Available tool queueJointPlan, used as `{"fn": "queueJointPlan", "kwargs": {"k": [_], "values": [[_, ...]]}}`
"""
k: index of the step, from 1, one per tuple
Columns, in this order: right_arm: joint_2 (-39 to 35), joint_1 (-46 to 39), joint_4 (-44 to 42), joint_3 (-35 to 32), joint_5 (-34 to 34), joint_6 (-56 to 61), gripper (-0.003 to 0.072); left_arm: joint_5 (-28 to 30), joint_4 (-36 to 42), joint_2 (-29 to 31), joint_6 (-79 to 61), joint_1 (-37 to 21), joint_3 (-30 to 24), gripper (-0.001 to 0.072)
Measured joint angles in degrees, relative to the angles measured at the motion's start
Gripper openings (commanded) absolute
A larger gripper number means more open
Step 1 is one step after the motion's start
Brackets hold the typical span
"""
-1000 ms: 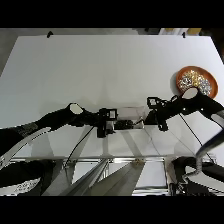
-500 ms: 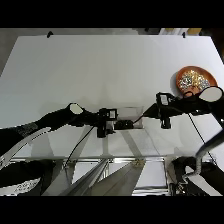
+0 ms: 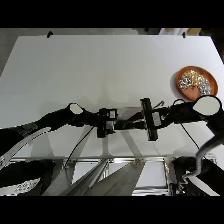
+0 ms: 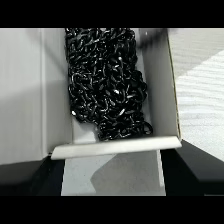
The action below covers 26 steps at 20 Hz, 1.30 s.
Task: Fold the box and place the chain.
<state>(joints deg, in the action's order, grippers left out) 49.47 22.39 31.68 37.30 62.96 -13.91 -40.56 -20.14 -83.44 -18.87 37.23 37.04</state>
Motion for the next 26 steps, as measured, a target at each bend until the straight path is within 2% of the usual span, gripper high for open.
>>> {"fn": "queueJointPlan", "kwargs": {"k": [2,4,5,10,13,15,20,21,23,26], "values": [[1.2,2.0,0.9,0.0,-3.2,2.0,0.0021,0.0,0.0,0.0,0.0,0.0,0.0,0.021],[2.8,3.1,3.6,0.0,-5.0,4.4,0.012,0.0,0.0,0.0,0.0,0.0,0.0,0.021],[3.5,3.5,5.5,0.0,-5.6,5.8,0.0133,0.0,0.0,0.0,0.0,0.0,0.0,0.021],[4.5,3.0,11.8,0.3,-7.6,9.7,0.0133,0.0,0.0,0.0,0.0,0.0,0.0,0.021],[3.0,-1.6,13.1,1.7,-7.1,10.4,0.0129,0.0,0.0,0.0,0.0,0.0,0.0,0.021],[1.9,-6.6,14.2,2.3,-6.3,10.5,0.0018,0.0,0.0,0.0,0.0,0.0,0.0,0.021],[3.8,-16.2,21.6,1.5,-4.2,10.6,0.0017,0.0,0.0,0.0,0.0,0.0,0.0,0.021],[4.7,-17.0,22.9,1.0,-4.3,10.6,0.0031,0.0,0.0,0.0,0.0,0.0,0.0,0.021],[7.0,-17.9,25.0,0.3,-4.4,10.6,0.0273,0.0,0.0,0.0,0.0,0.0,0.0,0.021],[11.3,-18.5,26.4,-0.2,-4.7,9.4,0.0346,0.0,0.0,0.0,0.0,0.0,0.0,0.021]]}}
